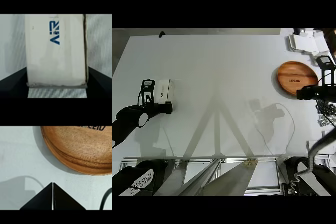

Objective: Fold the box and place the chain.

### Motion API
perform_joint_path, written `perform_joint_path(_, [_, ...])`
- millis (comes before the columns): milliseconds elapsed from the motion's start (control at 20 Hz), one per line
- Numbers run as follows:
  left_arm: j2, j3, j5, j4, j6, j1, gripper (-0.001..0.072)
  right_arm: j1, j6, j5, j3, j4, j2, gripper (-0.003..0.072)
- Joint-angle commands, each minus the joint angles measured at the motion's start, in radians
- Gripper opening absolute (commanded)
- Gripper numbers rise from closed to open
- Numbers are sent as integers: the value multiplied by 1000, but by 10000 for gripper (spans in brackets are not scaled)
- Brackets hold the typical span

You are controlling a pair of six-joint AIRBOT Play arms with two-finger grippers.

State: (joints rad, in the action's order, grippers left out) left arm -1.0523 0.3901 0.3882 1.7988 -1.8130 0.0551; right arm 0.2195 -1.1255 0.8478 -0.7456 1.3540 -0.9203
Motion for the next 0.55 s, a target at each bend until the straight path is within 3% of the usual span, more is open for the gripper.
perform_joint_path(0, [18,-1,93,2,28,0,700,1,0,0,0,0,1,9])
perform_joint_path(200, [157,1,143,2,40,0,699,1,0,0,0,0,1,9])
perform_joint_path(500, [511,2,210,2,110,-1,697,1,0,0,0,0,1,9])
